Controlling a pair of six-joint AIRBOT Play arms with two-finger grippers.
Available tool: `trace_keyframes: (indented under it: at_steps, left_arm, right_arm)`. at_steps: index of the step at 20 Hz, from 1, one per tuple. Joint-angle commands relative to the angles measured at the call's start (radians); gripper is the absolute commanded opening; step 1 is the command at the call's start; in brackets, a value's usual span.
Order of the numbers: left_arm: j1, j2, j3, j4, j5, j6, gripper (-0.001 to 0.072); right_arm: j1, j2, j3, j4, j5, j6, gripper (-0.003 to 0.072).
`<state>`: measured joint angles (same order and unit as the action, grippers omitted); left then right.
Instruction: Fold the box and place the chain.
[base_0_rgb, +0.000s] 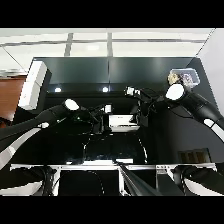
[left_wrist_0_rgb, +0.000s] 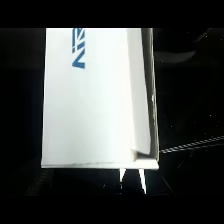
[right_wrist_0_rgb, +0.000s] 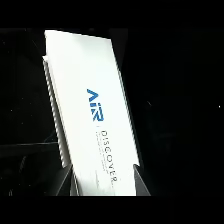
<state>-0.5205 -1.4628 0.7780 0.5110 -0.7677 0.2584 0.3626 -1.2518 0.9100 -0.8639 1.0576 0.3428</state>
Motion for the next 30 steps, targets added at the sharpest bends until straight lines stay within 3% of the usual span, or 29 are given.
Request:
trace_keyframes:
  at_steps: [1,2,12,22,24,30]
  left_arm:
    - [0.0,0.0,0.001,0.0,0.0,0.0,0.0484]
    - [0.0,0.0,0.001,0.0,0.0,0.0,0.0484]
    - [0.0,0.0,0.001,0.0,0.0,0.0,0.0484]
    - [0.0,0.0,0.001,0.0,0.0,0.0,0.0484]
    - [0.0,0.0,0.001,0.0,0.0,0.0,0.0484]
    - [0.0,0.0,0.001,0.0,0.0,0.0,0.0484]
  right_arm:
    - [0.001,0.0,-0.018,0.008,-0.023,0.0,0.0346]
    - [0.001,0.0,-0.018,0.008,-0.024,0.0,0.0299]
    - [0.001,0.0,-0.018,0.011,0.008,0.0,0.0299]
    - [0.001,0.0,-0.028,-0.002,0.025,0.001,0.031]
    - [0.001,0.0,-0.028,-0.001,0.032,0.003,0.0377]
    - [0.001,0.0,-0.028,-0.008,0.035,0.033,0.0377]
